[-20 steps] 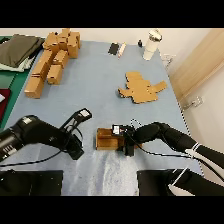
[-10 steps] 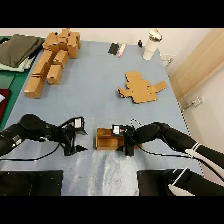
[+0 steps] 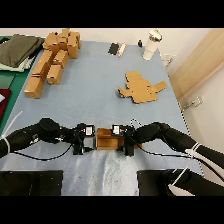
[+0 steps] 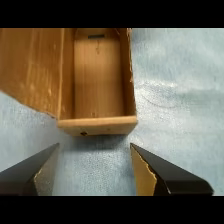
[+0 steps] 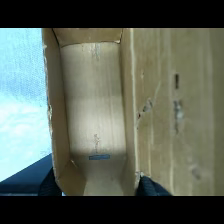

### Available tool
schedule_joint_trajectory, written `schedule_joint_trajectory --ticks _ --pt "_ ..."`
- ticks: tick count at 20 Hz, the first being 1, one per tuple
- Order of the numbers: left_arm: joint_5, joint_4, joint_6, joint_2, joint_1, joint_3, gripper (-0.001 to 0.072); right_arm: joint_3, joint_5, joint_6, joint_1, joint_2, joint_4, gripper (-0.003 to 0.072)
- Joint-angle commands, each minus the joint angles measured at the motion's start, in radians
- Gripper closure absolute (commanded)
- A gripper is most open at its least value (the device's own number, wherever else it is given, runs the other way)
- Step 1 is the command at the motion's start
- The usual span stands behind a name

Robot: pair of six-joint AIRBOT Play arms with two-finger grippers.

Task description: Fold the box.

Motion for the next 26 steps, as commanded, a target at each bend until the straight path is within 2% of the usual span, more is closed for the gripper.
schedule_joint_trajectory --ticks 1,8,14,19,26 --pt "0.015 -0.025 0.014 -0.051 -0.039 0.04 0.0018 0.0 0.0 0.0 0.001 0.0 0.0 0.0185" --pt "-0.031 -0.013 0.013 -0.072 -0.063 0.063 0.0018 0.0 0.0 0.0 0.001 0.0 0.0 0.0185" --pt "-0.043 0.107 -0.085 -0.074 -0.056 0.067 0.0018 0.0 0.0 0.0 0.001 0.0 0.0 0.0185" --pt "-0.04 0.095 -0.096 -0.074 -0.07 0.071 0.0018 0.0 0.0 0.0 0.001 0.0 0.0 0.0185" --pt "0.021 0.042 -0.125 -0.076 -0.108 0.072 0.0018 0.0 0.0 0.0 0.001 0.0 0.0 0.0185"
